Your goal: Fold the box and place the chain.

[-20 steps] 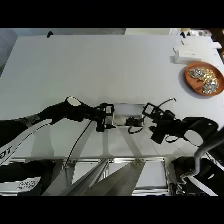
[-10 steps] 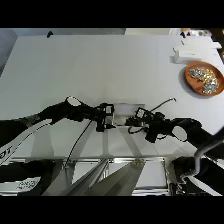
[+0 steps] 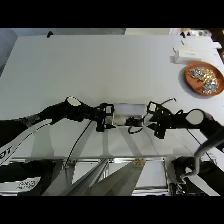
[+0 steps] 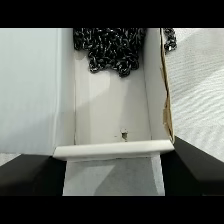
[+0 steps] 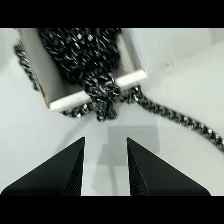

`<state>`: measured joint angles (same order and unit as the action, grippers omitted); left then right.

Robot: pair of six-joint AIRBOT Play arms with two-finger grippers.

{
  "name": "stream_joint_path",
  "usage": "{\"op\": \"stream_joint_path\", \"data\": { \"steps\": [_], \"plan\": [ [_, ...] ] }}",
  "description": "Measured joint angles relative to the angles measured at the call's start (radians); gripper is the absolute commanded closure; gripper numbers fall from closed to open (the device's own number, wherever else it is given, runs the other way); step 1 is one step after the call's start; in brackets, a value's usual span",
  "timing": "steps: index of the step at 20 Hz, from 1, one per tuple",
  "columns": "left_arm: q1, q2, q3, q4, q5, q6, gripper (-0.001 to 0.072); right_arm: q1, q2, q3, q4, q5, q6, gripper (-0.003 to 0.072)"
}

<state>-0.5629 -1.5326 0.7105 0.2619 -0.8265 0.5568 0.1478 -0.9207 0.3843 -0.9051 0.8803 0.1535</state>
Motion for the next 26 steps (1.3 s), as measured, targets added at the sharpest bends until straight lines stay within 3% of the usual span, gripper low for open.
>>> {"op": "stream_joint_path", "data": {
  "steps": [4,7,9,15,26],
  "plan": [
    [0.000,0.000,0.000,0.000,0.000,0.000,0.0457,-0.080,-0.062,0.005,0.103,0.072,-0.229,0.0383],
    [0.000,0.000,0.000,0.000,0.000,0.000,0.0457,-0.098,-0.097,0.005,0.135,0.085,-0.322,0.0316],
    [0.000,0.000,0.000,0.000,0.000,0.000,0.0457,-0.104,-0.114,0.006,0.156,0.080,-0.356,0.0316],
    [0.000,0.000,0.000,0.000,0.000,0.000,0.0457,-0.106,-0.137,0.006,0.217,0.036,-0.347,0.0324],
    [0.000,0.000,0.000,0.000,0.000,0.000,0.0457,-0.032,-0.171,0.006,0.201,-0.057,-0.247,0.0355]
  ]
}}
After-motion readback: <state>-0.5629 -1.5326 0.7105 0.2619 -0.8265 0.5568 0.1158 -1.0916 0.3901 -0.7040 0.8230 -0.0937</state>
